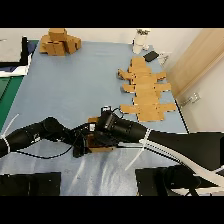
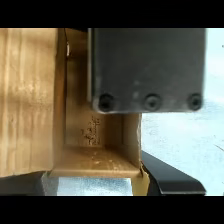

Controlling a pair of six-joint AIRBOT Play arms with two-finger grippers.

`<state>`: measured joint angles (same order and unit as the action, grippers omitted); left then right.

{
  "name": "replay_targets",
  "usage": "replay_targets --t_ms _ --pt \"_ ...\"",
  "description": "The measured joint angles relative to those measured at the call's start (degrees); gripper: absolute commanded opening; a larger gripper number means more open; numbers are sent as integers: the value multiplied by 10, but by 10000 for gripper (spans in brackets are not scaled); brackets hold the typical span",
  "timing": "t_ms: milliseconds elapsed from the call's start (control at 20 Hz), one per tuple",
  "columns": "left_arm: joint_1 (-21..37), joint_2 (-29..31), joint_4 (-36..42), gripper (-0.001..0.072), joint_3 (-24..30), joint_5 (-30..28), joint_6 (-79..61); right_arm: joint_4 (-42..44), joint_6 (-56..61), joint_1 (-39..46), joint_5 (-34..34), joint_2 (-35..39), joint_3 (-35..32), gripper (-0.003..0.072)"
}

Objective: Fold the box.

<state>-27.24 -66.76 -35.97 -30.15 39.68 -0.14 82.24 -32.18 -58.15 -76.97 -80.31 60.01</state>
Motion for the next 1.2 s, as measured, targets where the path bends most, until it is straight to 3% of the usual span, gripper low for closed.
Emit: replay_targets --t_ms 100,150,200,250,450,700,850,950,1050,1200 --pt "0 0 0 523 0 -1 0 -2 5 -2 -5 -3 2 1" --pt "0 0 0 523 0 -1 0 -2 7 -2 -5 -3 2 36" --pt "0 0 -1 523 0 -1 -1 -2 8 -4 -5 -4 2 320" --pt "0 0 -2 523 0 -1 -1 -3 7 -5 -13 -5 2 438" --pt "0 0 -3 523 0 -1 -1 8 9 -8 4 2 5 439" --pt "0 0 -2 523 0 -2 -1 30 11 -8 6 52 8 437" --pt "0 0 -1 523 0 -2 0 25 12 -1 -32 103 6 279" --pt "0 0 -2 523 0 -3 0 -1 10 23 -71 132 -6 27" --pt "0 0 -2 523 0 -3 0 -24 -13 73 -87 149 -29 2" --pt "0 0 -2 522 0 -3 0 3 -118 204 0 147 -61 2"
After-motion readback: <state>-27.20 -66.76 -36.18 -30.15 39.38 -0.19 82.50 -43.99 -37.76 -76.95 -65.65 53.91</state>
